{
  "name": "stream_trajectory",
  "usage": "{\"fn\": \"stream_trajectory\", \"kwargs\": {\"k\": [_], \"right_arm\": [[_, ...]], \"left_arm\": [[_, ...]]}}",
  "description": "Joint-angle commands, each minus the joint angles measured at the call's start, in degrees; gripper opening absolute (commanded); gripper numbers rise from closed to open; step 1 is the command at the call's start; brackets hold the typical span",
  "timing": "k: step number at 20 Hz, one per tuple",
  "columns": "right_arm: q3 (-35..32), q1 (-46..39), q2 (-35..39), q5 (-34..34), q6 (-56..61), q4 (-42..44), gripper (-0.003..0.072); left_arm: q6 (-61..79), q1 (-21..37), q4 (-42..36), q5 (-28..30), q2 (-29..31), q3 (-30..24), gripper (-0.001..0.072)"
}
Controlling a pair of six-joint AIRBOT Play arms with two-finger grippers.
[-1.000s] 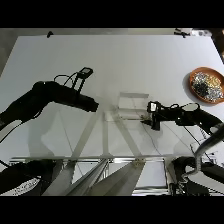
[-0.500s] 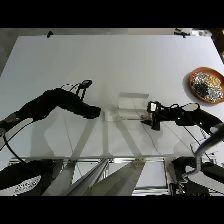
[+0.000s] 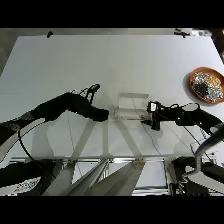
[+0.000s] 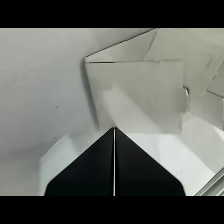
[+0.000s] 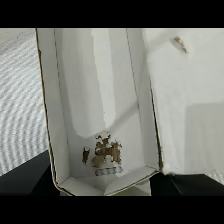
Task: Fold the box and place the chain.
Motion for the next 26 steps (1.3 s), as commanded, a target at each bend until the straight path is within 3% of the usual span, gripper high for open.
{"fn": "stream_trajectory", "kwargs": {"k": [1, 9, 26], "right_arm": [[-0.02, 0.04, 0.02, 0.02, 0.0, 0.0, 0.0401], [-0.02, 0.04, 0.02, 0.02, 0.0, 0.0, 0.0401], [-0.02, 0.04, 0.02, 0.02, 0.0, 0.0, 0.0401]], "left_arm": [[-0.26, -1.18, -0.44, -2.58, -0.33, -0.04, 0.0001], [-1.86, 3.8, 3.74, 1.11, 1.99, -0.04, 0.0], [-2.56, 0.63, 2.14, -4.76, -1.33, -0.04, 0.0]]}}
